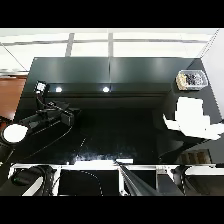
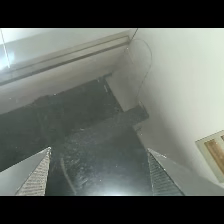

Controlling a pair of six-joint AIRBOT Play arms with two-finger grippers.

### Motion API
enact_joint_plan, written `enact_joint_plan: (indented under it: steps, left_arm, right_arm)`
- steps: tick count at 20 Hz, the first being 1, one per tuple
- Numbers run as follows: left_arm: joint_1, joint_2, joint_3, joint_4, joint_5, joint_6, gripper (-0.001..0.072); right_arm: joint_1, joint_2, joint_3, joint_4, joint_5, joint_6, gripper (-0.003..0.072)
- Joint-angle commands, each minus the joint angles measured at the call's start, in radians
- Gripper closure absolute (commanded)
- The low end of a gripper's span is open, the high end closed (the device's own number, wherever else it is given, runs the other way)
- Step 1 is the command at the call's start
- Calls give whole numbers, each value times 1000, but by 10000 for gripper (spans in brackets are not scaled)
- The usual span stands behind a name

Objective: Fold the box and place the chain.

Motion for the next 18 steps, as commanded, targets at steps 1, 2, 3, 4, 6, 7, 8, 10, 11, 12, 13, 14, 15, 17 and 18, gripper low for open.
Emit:
enact_joint_plan:
  steps: [1, 2, 3, 4, 6, 7, 8, 10, 11, 12, 13, 14, 15, 17, 18]
  left_arm:
    - [-1, 0, 0, 13, 0, 0, 5]
    - [-1, 0, 0, 13, 0, 0, 5]
    - [-1, 0, 0, 13, 0, 0, 5]
    - [-1, 0, 0, 11, -3, 0, 5]
    - [-1, 0, 0, 3, -20, -2, 7]
    - [-1, 0, 0, 2, -21, -2, 7]
    - [-1, 0, 0, -8, -18, -2, 7]
    - [-1, 0, 0, -23, -15, -2, 7]
    - [-1, 0, 0, -58, -15, -7, 8]
    - [-1, -1, 0, -96, -11, -7, 8]
    - [-1, -1, 0, -134, -11, -7, 8]
    - [-1, -2, -1, -163, -12, -7, 8]
    - [-2, -6, -1, -178, -20, -7, 8]
    - [-1, -39, 0, -252, -86, -6, 8]
    - [-1, -79, 5, -310, -143, 0, 8]
  right_arm:
    - [37, 66, -63, 114, 25, 8, 674]
    - [57, 93, -105, 143, 23, 3, 674]
    - [77, 123, -156, 192, 24, -7, 674]
    - [96, 146, -202, 251, 27, -13, 674]
    - [140, 174, -261, 390, 38, -39, 674]
    - [169, 184, -282, 480, 49, -50, 675]
    - [203, 201, -314, 571, 68, -84, 676]
    - [283, 278, -417, 679, 24, -146, 676]
    - [330, 343, -496, 715, -46, -177, 676]
    - [376, 418, -587, 760, -118, -214, 676]
    - [419, 495, -674, 807, -176, -254, 677]
    - [464, 579, -769, 855, -231, -282, 676]
    - [507, 654, -850, 892, -279, -304, 676]
    - [587, 778, -977, 924, -370, -313, 676]
    - [622, 811, -1016, 927, -392, -309, 677]
